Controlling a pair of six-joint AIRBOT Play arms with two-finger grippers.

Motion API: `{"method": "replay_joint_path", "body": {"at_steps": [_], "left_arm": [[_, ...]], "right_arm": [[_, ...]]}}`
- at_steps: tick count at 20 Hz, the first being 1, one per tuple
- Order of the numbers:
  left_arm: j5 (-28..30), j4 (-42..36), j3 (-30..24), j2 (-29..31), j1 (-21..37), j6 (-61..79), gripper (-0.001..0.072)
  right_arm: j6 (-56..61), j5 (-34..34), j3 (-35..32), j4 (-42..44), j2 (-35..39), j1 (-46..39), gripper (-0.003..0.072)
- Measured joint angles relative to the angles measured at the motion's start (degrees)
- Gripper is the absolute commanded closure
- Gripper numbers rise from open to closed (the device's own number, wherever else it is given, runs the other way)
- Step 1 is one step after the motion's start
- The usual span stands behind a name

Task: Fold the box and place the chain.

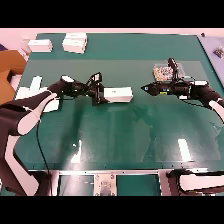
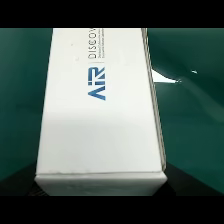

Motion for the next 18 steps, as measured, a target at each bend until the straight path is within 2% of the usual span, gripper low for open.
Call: {"method": "replay_joint_path", "body": {"at_steps": [3,4,5,6,11,15,18], "left_arm": [[0.0,-0.1,0.0,0.0,0.1,0.0,0.0186],[0.0,-0.1,0.0,0.0,0.1,0.0,0.0303],[0.2,0.0,0.0,0.0,0.1,0.0,0.0604],[1.0,0.0,0.0,0.0,0.1,0.0,0.0691],[6.0,0.0,0.0,0.5,1.6,-2.1,0.0695],[10.4,0.1,-0.2,3.6,5.7,-7.6,0.0696],[18.0,0.0,-1.7,7.7,10.1,-12.9,0.0696]], "right_arm": [[0.0,0.2,0.0,0.0,0.0,0.0,0.0542],[0.0,0.2,0.0,0.0,0.0,0.0,0.0542],[0.0,0.2,0.0,0.0,0.0,0.0,0.0542],[0.0,0.2,0.0,0.0,0.0,0.0,0.0542],[0.0,0.4,0.0,0.0,0.0,0.0,0.0542],[0.4,0.6,0.0,0.0,0.0,0.0,0.0542],[0.9,0.7,0.0,0.1,0.0,0.0,0.0542]]}}
